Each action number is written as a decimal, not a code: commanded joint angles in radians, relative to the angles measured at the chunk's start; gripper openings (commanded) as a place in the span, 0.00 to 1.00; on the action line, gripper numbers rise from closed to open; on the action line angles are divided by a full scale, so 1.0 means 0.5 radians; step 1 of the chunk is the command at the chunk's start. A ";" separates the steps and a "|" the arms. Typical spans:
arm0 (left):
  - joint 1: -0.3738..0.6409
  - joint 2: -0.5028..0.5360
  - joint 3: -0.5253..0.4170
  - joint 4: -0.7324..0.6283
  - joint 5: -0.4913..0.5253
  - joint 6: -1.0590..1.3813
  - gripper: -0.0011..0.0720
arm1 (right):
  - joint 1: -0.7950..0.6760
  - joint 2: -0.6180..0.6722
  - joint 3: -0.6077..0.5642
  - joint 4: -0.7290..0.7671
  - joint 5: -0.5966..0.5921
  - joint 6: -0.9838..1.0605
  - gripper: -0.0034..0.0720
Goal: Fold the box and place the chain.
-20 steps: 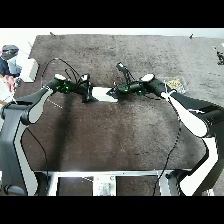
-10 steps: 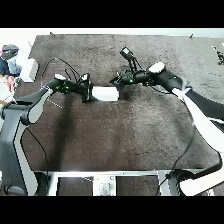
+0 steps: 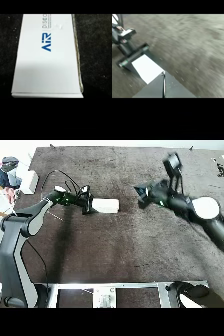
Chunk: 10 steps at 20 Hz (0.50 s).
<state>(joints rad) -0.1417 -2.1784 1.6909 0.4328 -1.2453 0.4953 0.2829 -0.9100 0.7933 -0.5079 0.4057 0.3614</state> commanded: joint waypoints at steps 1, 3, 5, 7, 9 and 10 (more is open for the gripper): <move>0.000 0.000 0.001 0.000 0.001 0.000 0.33 | -0.003 0.558 -0.626 -0.024 -0.543 0.003 0.06; 0.000 0.000 0.001 0.000 0.001 0.000 0.33 | -0.003 0.740 -0.898 -0.024 -0.704 0.003 0.06; 0.000 0.000 0.001 -0.001 -0.002 0.000 0.33 | -0.003 0.850 -1.064 -0.024 -0.762 0.003 0.06; 0.000 0.000 0.001 0.000 -0.003 -0.001 0.33 | -0.003 0.888 -1.116 -0.024 -0.760 0.003 0.06; 0.000 0.000 0.001 -0.001 -0.006 -0.001 0.32 | -0.003 0.888 -1.118 -0.024 -0.769 0.003 0.06; 0.000 0.000 0.001 -0.003 0.001 -0.006 0.26 | -0.003 0.889 -1.118 -0.024 -0.768 0.003 0.06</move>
<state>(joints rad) -0.1417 -2.1784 1.6909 0.4324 -1.2461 0.4950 0.2806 -0.4934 0.2722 -0.5171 0.0513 0.3626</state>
